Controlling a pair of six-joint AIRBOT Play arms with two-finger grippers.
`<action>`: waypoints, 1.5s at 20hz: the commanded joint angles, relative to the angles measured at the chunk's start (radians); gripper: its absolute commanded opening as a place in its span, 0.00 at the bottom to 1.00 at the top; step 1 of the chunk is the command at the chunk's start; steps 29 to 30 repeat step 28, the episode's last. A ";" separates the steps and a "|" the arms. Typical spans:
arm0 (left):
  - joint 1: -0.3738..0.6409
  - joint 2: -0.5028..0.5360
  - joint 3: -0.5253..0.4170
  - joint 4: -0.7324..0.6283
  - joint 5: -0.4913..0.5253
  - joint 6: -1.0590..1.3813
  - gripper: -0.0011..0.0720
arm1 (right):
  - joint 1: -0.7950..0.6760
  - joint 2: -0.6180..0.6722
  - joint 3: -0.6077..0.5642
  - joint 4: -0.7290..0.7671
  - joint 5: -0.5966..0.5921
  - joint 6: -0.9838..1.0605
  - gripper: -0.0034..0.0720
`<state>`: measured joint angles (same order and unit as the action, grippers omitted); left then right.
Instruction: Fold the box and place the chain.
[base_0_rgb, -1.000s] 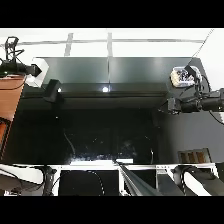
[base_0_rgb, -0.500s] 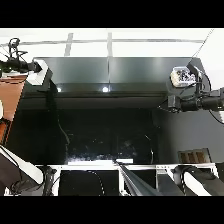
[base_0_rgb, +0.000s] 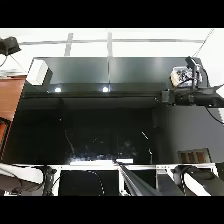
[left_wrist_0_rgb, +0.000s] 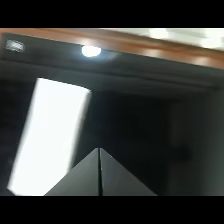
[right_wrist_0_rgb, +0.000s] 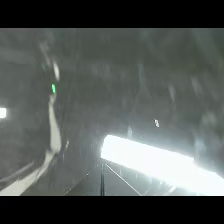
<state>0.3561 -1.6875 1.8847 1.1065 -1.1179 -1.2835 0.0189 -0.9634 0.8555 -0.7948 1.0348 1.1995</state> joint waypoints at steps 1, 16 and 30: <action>-0.039 0.304 -0.330 -0.114 0.028 0.045 0.05 | 0.126 0.000 0.000 -0.113 -0.203 -0.042 0.07; -0.161 1.019 -1.308 -0.071 0.404 0.240 0.05 | 0.095 -0.022 -0.164 -0.500 -0.459 0.169 0.07; -0.161 1.019 -1.308 -0.071 0.404 0.240 0.05 | 0.095 -0.022 -0.164 -0.500 -0.459 0.169 0.07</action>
